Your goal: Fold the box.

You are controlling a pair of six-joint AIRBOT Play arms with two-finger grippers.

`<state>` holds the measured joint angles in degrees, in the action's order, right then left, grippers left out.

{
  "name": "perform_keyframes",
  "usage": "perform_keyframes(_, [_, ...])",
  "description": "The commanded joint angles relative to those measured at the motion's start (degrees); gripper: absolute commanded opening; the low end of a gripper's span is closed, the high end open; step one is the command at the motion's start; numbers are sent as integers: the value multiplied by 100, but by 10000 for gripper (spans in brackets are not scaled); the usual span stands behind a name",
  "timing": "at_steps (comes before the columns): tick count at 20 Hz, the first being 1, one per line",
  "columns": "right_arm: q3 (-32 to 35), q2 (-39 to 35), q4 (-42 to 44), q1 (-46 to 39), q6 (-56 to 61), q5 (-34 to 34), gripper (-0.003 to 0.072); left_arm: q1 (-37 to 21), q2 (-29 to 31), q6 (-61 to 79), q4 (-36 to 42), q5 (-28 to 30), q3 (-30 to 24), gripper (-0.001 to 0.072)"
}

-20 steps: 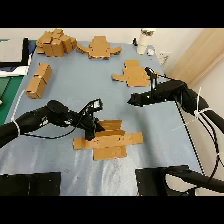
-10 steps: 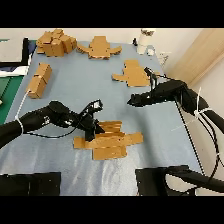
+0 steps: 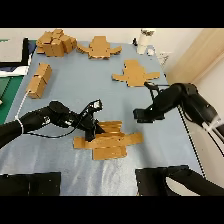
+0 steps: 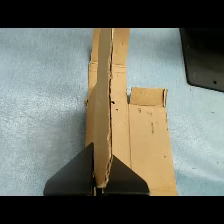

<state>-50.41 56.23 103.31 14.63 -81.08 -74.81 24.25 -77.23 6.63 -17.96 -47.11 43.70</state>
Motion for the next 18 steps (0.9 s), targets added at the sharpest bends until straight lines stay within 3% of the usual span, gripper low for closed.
perform_keyframes(1, [409, -822, -713, 1368, 881, -348, 3, 2, -2, -2, -4, 4, 4, 13])
perform_keyframes(4, [1198, -1475, -1078, 2861, 619, 474, 3, 2, -2, -2, -4, 2, 4, 13])
perform_keyframes(8, [2332, -2149, -1147, 4680, -745, 1572, 5, 2, -4, -2, -4, 2, 4, 13])
perform_keyframes(9, [2542, -2179, -1287, 5027, -990, 1692, 71, 2, -2, 0, -4, 2, 4, 13])
perform_keyframes(10, [2719, -2140, -1515, 5331, -1198, 1775, 384, 2, -2, -2, -4, 2, 4, 13])
perform_keyframes(11, [2859, -2074, -1803, 5528, -1307, 1864, 543, 2, -4, 0, -4, 2, 4, 13])
perform_keyframes(12, [2959, -1971, -2173, 5659, -1346, 1963, 578, 2, -2, -2, -4, 2, 4, 14])
perform_keyframes(18, [2983, -1290, -3569, 5685, -1248, 2885, 578, 2, -2, -2, -4, 2, 4, 13])
